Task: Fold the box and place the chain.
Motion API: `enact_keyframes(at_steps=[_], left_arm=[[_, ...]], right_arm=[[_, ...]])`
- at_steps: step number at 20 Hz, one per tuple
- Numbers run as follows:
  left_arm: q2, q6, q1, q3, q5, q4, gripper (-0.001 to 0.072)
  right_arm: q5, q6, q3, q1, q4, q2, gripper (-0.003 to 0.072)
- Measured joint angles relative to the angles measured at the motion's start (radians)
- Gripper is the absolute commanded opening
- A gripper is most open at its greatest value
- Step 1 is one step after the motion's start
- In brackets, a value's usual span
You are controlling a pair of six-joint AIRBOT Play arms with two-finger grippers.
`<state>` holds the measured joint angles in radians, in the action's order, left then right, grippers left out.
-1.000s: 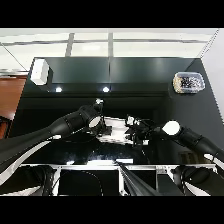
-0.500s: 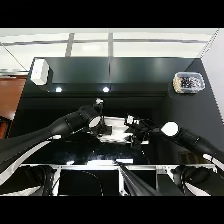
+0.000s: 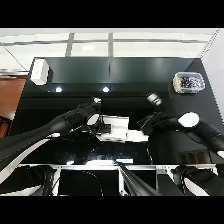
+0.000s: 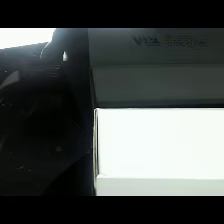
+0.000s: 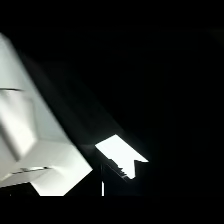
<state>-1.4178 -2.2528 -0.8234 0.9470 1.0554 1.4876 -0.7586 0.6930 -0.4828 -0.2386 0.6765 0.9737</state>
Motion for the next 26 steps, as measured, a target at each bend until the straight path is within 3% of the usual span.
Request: enact_keyframes(at_steps=[3, 6, 11, 19, 21, 23, 26], left_arm=[[0.0, -0.003, 0.006, 0.0, -0.013, -0.003, 0.0027], [0.0, -0.005, 0.009, 0.0, -0.018, -0.007, 0.0028], [0.0, -0.005, 0.01, 0.0, -0.02, -0.008, 0.0027], [0.0, -0.006, 0.01, 0.0, -0.021, -0.008, 0.0028], [0.0, -0.006, 0.01, 0.0, -0.021, -0.008, 0.0028], [0.0, -0.006, 0.01, 0.0, -0.021, -0.008, 0.0028], [0.0, -0.006, 0.01, 0.0, -0.021, -0.008, 0.0028]], right_arm=[[-0.132, 0.253, 0.023, 0.201, 0.052, -0.026, 0.001], [-0.199, 0.412, 0.091, 0.28, 0.028, -0.035, 0.0011], [-0.216, 0.507, 0.18, 0.213, -0.082, -0.016, 0.0012], [-0.105, 0.477, 0.197, 0.058, -0.291, 0.019, 0.0037], [-0.1, 0.468, 0.183, 0.043, -0.309, 0.021, 0.0372], [-0.103, 0.454, 0.161, 0.036, -0.322, 0.022, 0.0614], [-0.123, 0.429, 0.132, 0.028, -0.333, 0.023, 0.0615]])
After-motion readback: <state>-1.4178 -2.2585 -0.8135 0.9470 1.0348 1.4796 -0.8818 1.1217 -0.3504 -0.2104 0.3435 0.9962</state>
